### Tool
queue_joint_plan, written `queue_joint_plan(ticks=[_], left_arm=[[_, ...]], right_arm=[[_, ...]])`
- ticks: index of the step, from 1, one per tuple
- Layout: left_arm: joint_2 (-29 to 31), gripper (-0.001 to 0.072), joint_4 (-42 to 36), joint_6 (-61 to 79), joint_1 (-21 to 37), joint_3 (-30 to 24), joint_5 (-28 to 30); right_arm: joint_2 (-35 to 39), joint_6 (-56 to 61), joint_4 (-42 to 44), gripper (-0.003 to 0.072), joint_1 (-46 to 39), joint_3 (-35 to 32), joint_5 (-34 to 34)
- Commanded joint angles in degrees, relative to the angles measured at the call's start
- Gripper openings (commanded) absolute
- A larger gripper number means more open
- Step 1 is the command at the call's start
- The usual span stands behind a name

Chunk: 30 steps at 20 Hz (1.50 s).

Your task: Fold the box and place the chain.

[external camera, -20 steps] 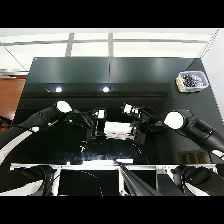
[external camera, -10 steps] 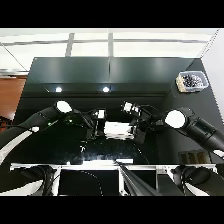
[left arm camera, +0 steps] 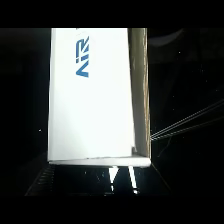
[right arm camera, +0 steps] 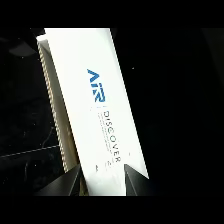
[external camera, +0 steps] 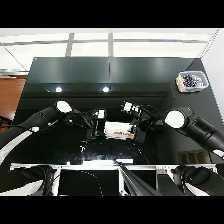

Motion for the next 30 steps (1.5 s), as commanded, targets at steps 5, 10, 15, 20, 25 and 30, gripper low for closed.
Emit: queue_joint_plan(ticks=[5, 10, 15, 20, 25, 30], left_arm=[[0.0, 0.0414, 0.0, 0.0, 0.0, 0.0, 0.0], [0.0, 0.0414, 0.0, 0.0, 0.0, 0.0, 0.0], [0.0, 0.0414, 0.0, 0.0, 0.0, 0.0, 0.0], [0.0, 0.0414, 0.0, 0.0, 0.0, 0.0, 0.0], [0.0, 0.0414, 0.0, 0.0, 0.0, 0.0, 0.0], [0.0, 0.0414, 0.0, 0.0, 0.0, 0.0, 0.0]], right_arm=[[0.0, 1.0, 0.0, 0.0314, 0.0, 0.0, 1.5], [0.0, 1.0, 0.0, 0.0313, 0.0, 0.0, 1.7], [0.0, 1.1, 0.1, 0.0313, 0.0, -0.8, 1.9], [0.0, 1.1, 0.1, 0.0388, 0.0, -0.8, 1.5], [-0.2, 1.5, 0.1, 0.0378, 0.0, -0.8, 1.7], [-2.1, 1.9, 0.0, 0.0378, 0.0, -1.2, 1.2]])
